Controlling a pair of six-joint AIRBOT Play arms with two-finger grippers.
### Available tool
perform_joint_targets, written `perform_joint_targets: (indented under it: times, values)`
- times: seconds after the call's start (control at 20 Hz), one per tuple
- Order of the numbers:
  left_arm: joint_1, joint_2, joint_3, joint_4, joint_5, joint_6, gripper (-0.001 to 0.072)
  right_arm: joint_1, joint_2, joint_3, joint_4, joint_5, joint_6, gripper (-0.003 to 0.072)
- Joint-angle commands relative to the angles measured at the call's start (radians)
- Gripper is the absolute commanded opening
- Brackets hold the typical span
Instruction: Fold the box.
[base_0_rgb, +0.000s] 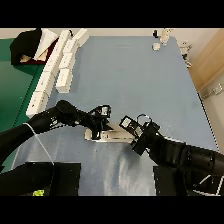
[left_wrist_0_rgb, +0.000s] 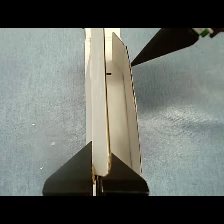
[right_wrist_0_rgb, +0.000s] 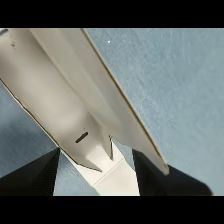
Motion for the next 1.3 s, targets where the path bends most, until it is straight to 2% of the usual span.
perform_joint_targets:
  times: [0.0, 0.1, 0.2, 0.4, 0.5, 0.65, 1.05, 1.25]
  values:
    - [0.0, -0.001, -0.001, 0.0, 0.0, 0.0, 0.0013, -0.108, 0.007, -0.002, 0.129, 0.073, -0.262, 0.072]
    - [0.0, -0.001, -0.001, 0.0, 0.0, 0.0, 0.0014, -0.188, 0.006, -0.002, 0.24, 0.136, -0.463, 0.072]
    - [0.0, -0.001, -0.001, 0.0, 0.0, 0.001, 0.0014, -0.288, 0.006, -0.002, 0.453, 0.167, -0.752, 0.072]
    - [0.0, -0.001, -0.001, 0.0, 0.0, 0.001, 0.0013, -0.519, 0.003, -0.018, 0.907, 0.164, -1.345, 0.072]
    - [0.0, 0.0, -0.001, 0.0, 0.0, 0.0, 0.0013, -0.592, -0.005, -0.042, 1.015, 0.161, -1.497, 0.072]
    - [0.0, -0.001, -0.001, 0.0, 0.0, 0.001, 0.0014, -0.641, -0.019, -0.058, 1.076, 0.16, -1.604, 0.072]
    - [0.0, -0.001, -0.001, 0.0, 0.0, 0.001, 0.0014, -0.641, -0.019, -0.058, 1.061, 0.151, -1.604, 0.072]
    - [0.0, -0.001, -0.001, 0.0, 0.0, 0.001, 0.0014, -0.642, -0.079, -0.058, 1.07, 0.152, -1.645, 0.072]
